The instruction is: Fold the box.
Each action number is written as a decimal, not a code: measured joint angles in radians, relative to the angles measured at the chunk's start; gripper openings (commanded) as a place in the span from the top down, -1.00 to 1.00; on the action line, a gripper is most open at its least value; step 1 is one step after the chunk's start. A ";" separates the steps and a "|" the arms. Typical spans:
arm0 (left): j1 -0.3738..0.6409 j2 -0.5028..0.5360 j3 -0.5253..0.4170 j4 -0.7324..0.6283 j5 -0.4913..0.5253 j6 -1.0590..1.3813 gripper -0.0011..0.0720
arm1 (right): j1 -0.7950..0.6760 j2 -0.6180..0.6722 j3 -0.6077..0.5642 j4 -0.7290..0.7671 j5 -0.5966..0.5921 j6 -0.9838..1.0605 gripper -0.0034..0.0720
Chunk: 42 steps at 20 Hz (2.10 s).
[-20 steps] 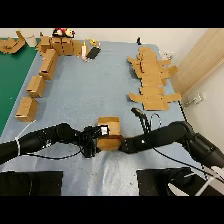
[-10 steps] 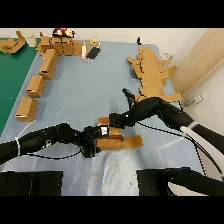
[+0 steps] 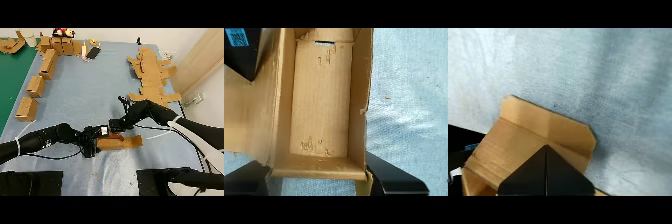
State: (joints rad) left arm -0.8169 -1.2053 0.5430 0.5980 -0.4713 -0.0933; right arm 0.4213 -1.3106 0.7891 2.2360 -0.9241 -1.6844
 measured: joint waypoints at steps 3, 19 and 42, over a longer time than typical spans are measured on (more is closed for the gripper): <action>0.000 0.000 0.000 0.000 0.000 0.000 -0.26 | -0.035 0.118 0.000 -0.090 -0.007 -0.004 0.91; 0.000 0.000 0.000 0.000 0.000 0.000 -0.26 | 0.001 0.571 -0.239 -0.309 -0.230 -0.498 -0.28; 0.000 0.000 0.000 0.000 0.000 0.000 -0.26 | 0.128 0.348 -0.262 -0.246 0.072 -0.961 0.55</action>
State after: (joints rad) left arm -0.8169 -1.2053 0.5430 0.5980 -0.4713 -0.0933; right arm 0.5495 -0.9623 0.5266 1.9900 -0.8516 -2.6457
